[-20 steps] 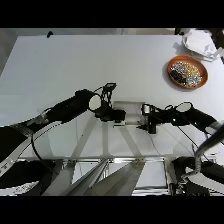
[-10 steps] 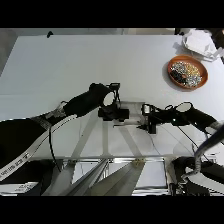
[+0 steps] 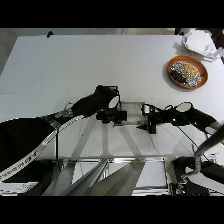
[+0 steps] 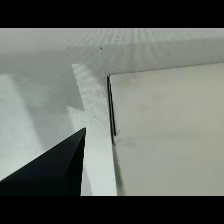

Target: Fold the box and place the chain.

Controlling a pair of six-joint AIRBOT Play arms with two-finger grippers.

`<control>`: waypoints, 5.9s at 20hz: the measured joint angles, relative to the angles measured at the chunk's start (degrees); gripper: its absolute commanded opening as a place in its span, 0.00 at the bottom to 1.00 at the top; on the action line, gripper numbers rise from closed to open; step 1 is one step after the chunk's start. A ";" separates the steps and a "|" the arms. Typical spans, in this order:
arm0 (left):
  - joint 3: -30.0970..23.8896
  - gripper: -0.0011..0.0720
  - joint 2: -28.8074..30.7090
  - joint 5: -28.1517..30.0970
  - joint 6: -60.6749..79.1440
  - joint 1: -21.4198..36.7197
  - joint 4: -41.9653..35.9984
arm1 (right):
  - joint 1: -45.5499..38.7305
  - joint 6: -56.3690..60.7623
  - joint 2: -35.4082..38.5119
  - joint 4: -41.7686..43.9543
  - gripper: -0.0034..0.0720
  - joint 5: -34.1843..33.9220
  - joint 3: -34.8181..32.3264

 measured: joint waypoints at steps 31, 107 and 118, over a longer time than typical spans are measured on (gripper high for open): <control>0.09 0.27 -3.30 1.79 -2.21 -2.29 -0.15 | -0.02 0.00 0.00 -0.02 0.52 0.09 0.00; -28.02 0.58 4.90 23.76 142.29 14.12 -53.77 | -0.02 0.04 0.00 0.00 0.52 0.00 0.00; -28.04 0.58 4.90 24.04 142.20 14.10 -53.59 | -0.02 0.02 0.00 -0.02 0.52 0.02 -0.02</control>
